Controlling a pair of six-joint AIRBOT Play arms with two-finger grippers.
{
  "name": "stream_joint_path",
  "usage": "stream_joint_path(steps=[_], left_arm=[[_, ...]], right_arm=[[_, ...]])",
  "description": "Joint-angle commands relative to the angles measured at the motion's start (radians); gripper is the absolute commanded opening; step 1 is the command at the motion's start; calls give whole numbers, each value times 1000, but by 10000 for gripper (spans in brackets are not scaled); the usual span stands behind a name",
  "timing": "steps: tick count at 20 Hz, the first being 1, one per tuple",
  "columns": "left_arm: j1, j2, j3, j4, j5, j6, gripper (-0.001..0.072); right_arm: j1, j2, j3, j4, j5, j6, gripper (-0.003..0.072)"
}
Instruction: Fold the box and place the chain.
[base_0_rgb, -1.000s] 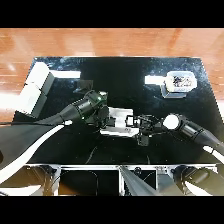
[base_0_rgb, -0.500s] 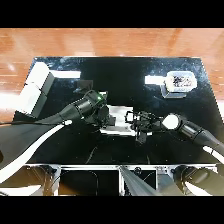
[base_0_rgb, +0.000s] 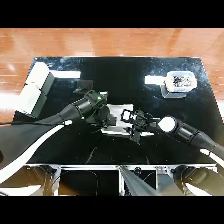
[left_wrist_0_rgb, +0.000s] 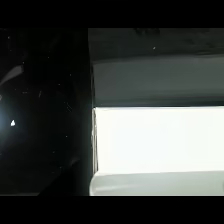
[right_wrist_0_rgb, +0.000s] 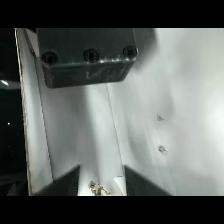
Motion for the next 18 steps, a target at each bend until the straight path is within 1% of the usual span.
stream_joint_path(steps=[1,4,5,6,7,14,18], left_arm=[[-1,0,1,-1,4,-2,19],[-1,0,1,0,4,-2,19],[-1,0,1,0,4,-2,19],[-1,0,1,0,4,-2,19],[-1,0,1,0,4,-2,19],[-1,0,1,0,4,-2,19],[-1,0,1,0,4,-2,19]], right_arm=[[3,0,1,9,-17,12,394],[3,0,1,14,-16,12,392],[3,0,1,17,-13,12,301],[3,0,1,17,-7,12,117],[3,0,1,17,-6,12,67],[3,0,1,14,-6,12,65],[4,0,5,60,-6,11,66]])
